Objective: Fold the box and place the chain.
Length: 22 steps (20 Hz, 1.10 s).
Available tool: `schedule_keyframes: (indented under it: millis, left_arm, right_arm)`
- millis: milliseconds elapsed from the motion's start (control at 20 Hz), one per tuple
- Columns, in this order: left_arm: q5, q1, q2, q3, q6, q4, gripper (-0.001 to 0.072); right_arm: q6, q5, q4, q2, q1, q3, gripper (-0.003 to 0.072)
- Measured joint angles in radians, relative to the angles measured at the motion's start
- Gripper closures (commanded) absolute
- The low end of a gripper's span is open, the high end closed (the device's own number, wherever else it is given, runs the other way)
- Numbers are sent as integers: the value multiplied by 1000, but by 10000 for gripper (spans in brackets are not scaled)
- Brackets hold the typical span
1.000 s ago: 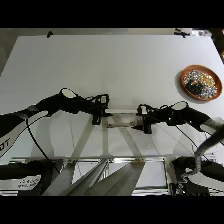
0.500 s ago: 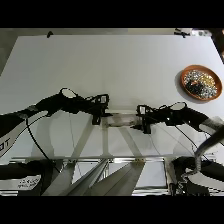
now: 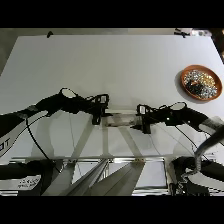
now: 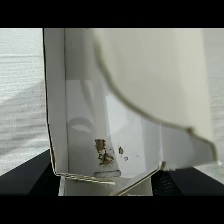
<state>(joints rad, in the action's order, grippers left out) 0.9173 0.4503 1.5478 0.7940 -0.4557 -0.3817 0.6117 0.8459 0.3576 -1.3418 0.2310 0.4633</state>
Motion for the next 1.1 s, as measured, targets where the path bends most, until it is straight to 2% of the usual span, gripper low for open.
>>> schedule_keyframes:
  millis: [1100]
  left_arm:
    - [-1, 0, 0, 0, 0, 0, 699]
  right_arm:
    - [-39, -24, 34, -6, 18, 2, 209]
